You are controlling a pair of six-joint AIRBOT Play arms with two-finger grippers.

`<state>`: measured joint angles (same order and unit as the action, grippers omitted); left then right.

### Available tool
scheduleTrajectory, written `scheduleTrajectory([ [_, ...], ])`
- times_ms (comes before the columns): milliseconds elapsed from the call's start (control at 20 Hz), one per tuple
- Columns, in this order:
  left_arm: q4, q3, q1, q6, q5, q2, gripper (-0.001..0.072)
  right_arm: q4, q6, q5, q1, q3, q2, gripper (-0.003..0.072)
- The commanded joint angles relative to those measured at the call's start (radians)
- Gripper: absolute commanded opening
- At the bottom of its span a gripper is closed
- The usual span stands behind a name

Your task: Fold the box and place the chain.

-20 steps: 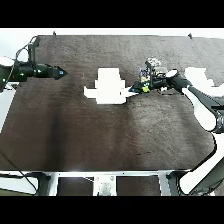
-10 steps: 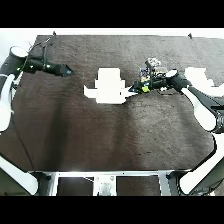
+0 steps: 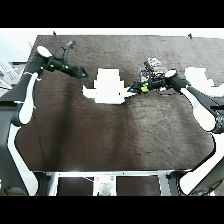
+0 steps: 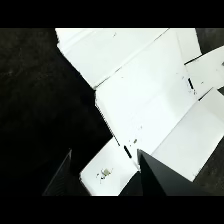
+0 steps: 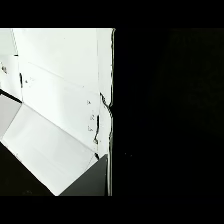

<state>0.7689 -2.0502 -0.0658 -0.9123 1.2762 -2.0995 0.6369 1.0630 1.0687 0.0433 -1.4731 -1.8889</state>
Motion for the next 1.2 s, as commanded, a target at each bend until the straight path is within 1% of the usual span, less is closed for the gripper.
scheduleTrajectory([
  [0, -0.032, -0.011, -0.038, 0.023, -0.033, -0.032, 0.0523, 0.000, 0.000, 0.001, 0.002, -0.001, 0.000, 0.0010],
  [100, -0.031, -0.011, -0.057, 0.023, -0.073, -0.043, 0.0523, 0.000, 0.000, 0.002, 0.004, -0.001, 0.000, 0.0010],
  [350, -0.033, -0.011, -0.079, 0.022, -0.127, -0.060, 0.0522, 0.000, -0.001, 0.001, 0.004, -0.001, 0.000, 0.0010],
  [700, -0.023, -0.011, -0.099, 0.011, -0.175, -0.089, 0.0522, 0.000, -0.009, 0.001, 0.004, -0.001, 0.000, 0.0010],
  [800, 0.000, -0.011, -0.099, 0.002, -0.187, -0.089, 0.0522, 0.000, -0.011, 0.001, 0.004, -0.001, 0.000, 0.0010],
  [1150, 0.016, -0.011, -0.099, 0.000, -0.238, -0.090, 0.0521, 0.000, -0.020, 0.001, 0.004, -0.001, 0.000, 0.0011],
])
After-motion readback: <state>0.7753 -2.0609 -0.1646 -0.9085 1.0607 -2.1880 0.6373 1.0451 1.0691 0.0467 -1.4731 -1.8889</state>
